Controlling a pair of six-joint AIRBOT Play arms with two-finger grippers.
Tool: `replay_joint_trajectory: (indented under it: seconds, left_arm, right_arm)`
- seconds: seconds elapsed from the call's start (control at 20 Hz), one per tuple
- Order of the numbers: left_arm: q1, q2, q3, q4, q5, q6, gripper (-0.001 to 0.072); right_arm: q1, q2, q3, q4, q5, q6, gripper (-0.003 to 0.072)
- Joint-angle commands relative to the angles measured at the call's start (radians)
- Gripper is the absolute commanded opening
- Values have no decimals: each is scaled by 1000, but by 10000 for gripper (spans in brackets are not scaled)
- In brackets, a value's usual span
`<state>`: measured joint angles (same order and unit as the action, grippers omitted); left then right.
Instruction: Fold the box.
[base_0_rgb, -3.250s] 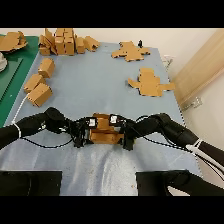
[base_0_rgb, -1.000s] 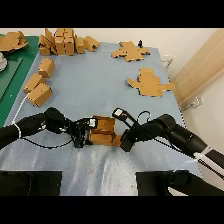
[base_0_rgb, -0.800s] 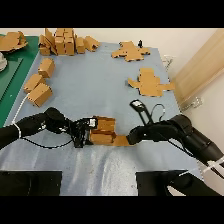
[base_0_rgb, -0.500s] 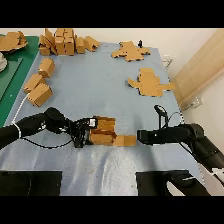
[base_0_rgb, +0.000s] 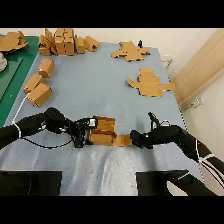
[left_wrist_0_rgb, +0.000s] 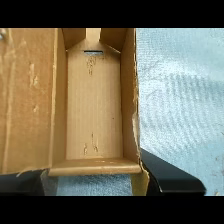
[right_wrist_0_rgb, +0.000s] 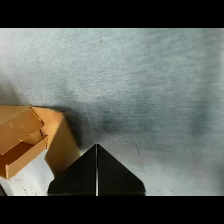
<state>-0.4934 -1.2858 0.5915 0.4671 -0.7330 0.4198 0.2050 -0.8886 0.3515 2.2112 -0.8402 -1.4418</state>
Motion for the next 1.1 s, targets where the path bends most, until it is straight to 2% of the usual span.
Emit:
replay_joint_trajectory:
  seconds: [0.0,0.2,0.6,0.65,0.7,0.75,0.9,0.95,1.0,1.05]
  left_arm:
    - [1,-1,0,0,0,0,380]
    - [0,-1,0,0,0,0,380]
    - [0,-1,0,0,0,0,380]
    - [1,-1,0,0,0,0,380]
    - [0,-1,0,0,0,0,380]
    - [0,-1,0,0,0,0,380]
    - [0,-1,0,0,0,0,380]
    - [1,-1,0,0,0,0,380]
    - [0,-1,0,0,0,0,380]
    - [0,-1,0,0,0,0,380]
  right_arm:
    - [58,-62,-4,71,79,-35,0]
    - [108,-61,6,108,128,-37,0]
    - [201,-51,110,118,121,-18,9]
    - [211,-51,111,120,127,-18,46]
    - [218,-51,111,124,125,-18,145]
    - [225,-51,111,124,125,-18,187]
    - [249,-51,111,126,126,-18,194]
    - [251,-51,113,125,129,-18,328]
    - [251,-51,116,125,129,-18,388]
    - [251,-51,121,124,130,-18,388]
